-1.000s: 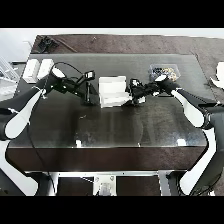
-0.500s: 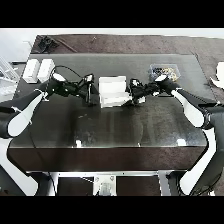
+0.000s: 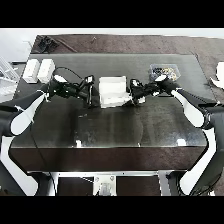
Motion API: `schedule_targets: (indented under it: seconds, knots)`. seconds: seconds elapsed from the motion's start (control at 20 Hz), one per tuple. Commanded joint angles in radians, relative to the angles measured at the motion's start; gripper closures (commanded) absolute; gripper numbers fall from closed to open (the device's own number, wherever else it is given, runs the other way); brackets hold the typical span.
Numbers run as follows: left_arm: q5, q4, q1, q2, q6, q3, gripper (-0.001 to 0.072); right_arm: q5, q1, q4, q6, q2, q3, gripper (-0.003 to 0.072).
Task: Fold the box and place the chain.
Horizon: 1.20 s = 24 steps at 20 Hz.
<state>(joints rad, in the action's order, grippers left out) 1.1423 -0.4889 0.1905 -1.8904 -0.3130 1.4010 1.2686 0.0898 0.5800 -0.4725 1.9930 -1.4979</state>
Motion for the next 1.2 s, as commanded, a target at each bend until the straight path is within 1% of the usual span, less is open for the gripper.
schedule_targets:
  seconds: [0.0,0.2,0.4,0.6,0.75,0.85,0.95,1.15]
  knots:
    - [0.021,0.004,0.0,-0.002,-0.001,0.0,-0.0011,-0.003,0.001,-0.002,0.001,-0.001,-0.001,0.0123]
    - [0.015,0.053,0.002,-0.016,-0.002,0.0,-0.0011,-0.003,0.001,-0.002,0.001,-0.001,-0.001,0.0122]
    - [-0.064,0.055,0.019,-0.016,-0.001,0.0,-0.0011,-0.003,0.001,-0.002,0.001,-0.001,-0.001,0.0123]
    - [-0.1,0.073,0.021,-0.016,-0.002,0.0,-0.0011,-0.003,0.001,-0.002,0.001,-0.001,-0.001,0.0122]
    - [-0.077,0.074,0.021,-0.016,0.006,0.0,-0.0011,-0.003,0.001,-0.002,0.001,-0.001,-0.001,0.0123]
    - [-0.057,0.043,0.021,-0.016,0.021,0.0,-0.0011,-0.003,0.001,-0.002,0.001,-0.001,-0.001,0.0123]
    - [-0.06,0.017,0.021,-0.016,0.028,0.0,-0.0011,-0.003,0.001,-0.002,0.001,-0.001,-0.001,0.0123]
    - [-0.087,0.07,0.021,-0.016,-0.028,0.0,-0.0011,-0.003,0.001,-0.002,0.001,-0.001,-0.001,0.0123]
